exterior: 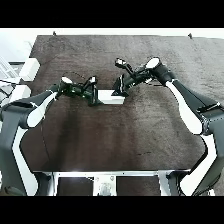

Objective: Fold the box and place the chain.

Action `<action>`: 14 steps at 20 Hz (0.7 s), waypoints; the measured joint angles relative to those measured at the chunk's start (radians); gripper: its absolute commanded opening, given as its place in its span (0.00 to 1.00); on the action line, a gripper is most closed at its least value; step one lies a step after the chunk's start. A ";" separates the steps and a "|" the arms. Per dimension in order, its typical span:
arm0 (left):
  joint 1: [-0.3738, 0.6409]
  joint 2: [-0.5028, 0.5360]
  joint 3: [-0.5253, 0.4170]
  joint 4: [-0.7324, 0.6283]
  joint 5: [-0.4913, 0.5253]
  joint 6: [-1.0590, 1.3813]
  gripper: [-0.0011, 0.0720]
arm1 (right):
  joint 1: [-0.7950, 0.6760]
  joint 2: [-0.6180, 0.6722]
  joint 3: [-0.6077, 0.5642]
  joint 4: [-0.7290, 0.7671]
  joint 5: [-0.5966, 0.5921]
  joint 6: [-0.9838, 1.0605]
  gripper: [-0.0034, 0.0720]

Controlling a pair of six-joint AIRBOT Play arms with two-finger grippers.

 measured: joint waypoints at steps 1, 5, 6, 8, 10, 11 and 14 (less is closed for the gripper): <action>0.000 0.000 0.000 0.000 0.000 0.000 0.74 | 0.001 -0.001 0.000 -0.002 -0.003 -0.006 0.68; 0.000 0.000 0.000 0.000 0.000 0.000 0.74 | 0.003 -0.007 -0.002 -0.014 -0.023 -0.027 0.72; 0.000 0.000 0.000 0.000 0.000 0.000 0.74 | 0.003 -0.007 -0.003 -0.016 -0.034 -0.030 0.72; 0.000 0.000 0.000 0.000 0.000 -0.001 0.74 | 0.003 -0.008 -0.003 -0.021 -0.051 -0.033 0.70; 0.000 0.000 0.000 0.000 0.000 -0.001 0.74 | 0.003 -0.008 -0.003 -0.023 -0.068 -0.035 0.70; 0.000 0.000 0.000 0.000 0.000 -0.001 0.74 | 0.003 -0.008 -0.003 -0.024 -0.076 -0.036 0.70; 0.000 0.000 0.000 0.000 -0.001 -0.001 0.74 | 0.003 -0.002 -0.003 -0.026 -0.070 -0.036 0.65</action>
